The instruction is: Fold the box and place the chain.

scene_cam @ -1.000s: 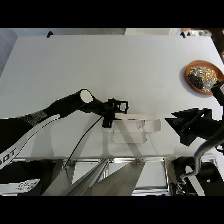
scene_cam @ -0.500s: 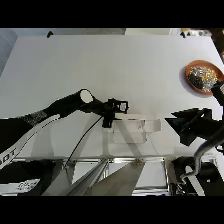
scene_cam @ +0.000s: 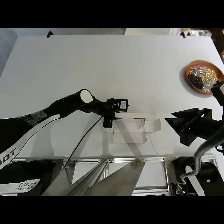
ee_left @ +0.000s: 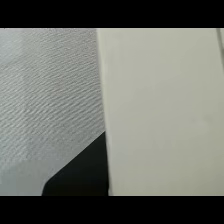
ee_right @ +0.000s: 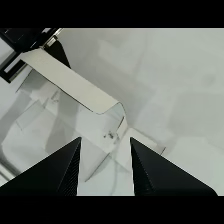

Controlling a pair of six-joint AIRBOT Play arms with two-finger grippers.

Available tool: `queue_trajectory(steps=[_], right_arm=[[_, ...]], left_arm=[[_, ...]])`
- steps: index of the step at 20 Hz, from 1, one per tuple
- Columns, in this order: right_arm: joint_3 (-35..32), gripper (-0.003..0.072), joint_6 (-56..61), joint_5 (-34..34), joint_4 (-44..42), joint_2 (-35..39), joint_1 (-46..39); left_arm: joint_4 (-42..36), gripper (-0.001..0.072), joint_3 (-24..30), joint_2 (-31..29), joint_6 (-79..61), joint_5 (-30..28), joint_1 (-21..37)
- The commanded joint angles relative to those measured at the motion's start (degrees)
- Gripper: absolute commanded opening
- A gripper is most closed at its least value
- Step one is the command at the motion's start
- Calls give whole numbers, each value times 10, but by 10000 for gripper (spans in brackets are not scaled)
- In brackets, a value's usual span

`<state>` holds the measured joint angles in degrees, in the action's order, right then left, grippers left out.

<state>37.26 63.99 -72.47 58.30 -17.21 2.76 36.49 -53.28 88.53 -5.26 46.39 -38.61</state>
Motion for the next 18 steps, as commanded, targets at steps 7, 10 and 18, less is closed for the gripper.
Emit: queue_trajectory(steps=[7,10,18], right_arm=[[0,338,0,0,0,0,0],[0,338,0,0,0,0,0],[0,338,0,0,0,0,0]], left_arm=[[0,5,-1,0,27,-57,0],[0,3,-1,-1,38,-72,1],[4,3,-1,-2,2,-33,0]])
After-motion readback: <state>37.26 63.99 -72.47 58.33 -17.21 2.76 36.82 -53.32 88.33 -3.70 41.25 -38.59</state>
